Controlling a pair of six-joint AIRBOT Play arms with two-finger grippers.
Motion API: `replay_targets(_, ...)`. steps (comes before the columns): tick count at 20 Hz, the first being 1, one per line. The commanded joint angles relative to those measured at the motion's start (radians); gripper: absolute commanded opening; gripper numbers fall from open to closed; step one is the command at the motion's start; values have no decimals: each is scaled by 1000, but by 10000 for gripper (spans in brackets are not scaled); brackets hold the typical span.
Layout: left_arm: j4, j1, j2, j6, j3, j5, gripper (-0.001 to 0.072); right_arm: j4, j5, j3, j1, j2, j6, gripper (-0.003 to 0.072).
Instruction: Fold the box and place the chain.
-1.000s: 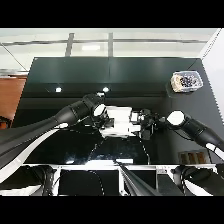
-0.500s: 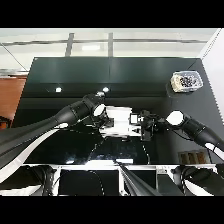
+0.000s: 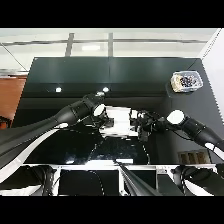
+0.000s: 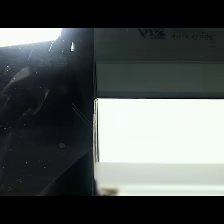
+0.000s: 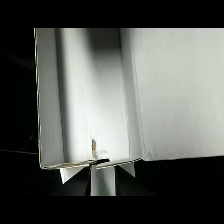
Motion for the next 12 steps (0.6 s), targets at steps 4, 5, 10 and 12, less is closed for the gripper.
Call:
replay_targets(4, 0, 0, 1, 0, 0, 3, 26, 138, 1, 0, 1, -16, 14, 171)
replay_targets(5, 0, 0, 1, 0, 0, 3, 27, 173, 2, 0, 5, -32, 14, 171)
replay_targets(10, 0, 0, 1, 0, 0, 10, 26, 261, -53, 0, 42, -91, 14, 170)
replay_targets(12, -1, 0, 1, 0, 0, 11, 27, 211, -51, 0, 42, -91, 32, 169)
